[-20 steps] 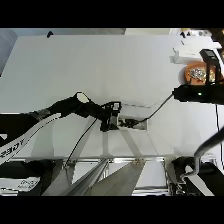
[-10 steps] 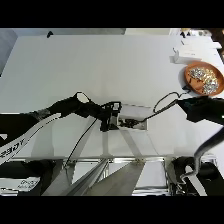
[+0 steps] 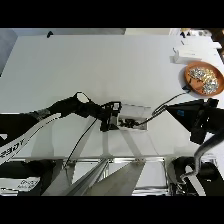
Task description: Fold the box and place the chain.
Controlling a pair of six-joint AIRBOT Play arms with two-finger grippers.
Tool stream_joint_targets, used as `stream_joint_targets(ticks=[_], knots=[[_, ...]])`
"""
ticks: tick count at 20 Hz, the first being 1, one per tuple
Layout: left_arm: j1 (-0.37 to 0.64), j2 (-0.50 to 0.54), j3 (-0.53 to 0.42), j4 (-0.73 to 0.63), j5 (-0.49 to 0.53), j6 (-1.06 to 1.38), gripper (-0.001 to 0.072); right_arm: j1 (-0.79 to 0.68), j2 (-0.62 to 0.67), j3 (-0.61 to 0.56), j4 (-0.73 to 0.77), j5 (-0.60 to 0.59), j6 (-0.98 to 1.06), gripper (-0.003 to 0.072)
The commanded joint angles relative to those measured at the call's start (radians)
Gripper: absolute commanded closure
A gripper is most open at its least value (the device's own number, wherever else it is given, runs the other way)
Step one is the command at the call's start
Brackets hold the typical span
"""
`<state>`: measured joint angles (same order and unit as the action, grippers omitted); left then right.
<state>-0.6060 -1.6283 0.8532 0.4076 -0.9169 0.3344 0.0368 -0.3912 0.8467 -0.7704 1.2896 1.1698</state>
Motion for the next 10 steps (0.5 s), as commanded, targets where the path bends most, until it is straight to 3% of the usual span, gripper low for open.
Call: stream_joint_targets(ticks=[1, 10], knots=[[0.0, 0.001, 0.0, 0.0, 0.0, 0.0, 0.0537, 0.0, -0.002, 0.0, 0.121, -0.051, -0.092, 0.0666], [0.0, 0.001, 0.0, 0.0, 0.0, 0.0, 0.0537, 0.0, -0.233, 0.0, 0.156, 0.062, -0.3, 0.0666]])
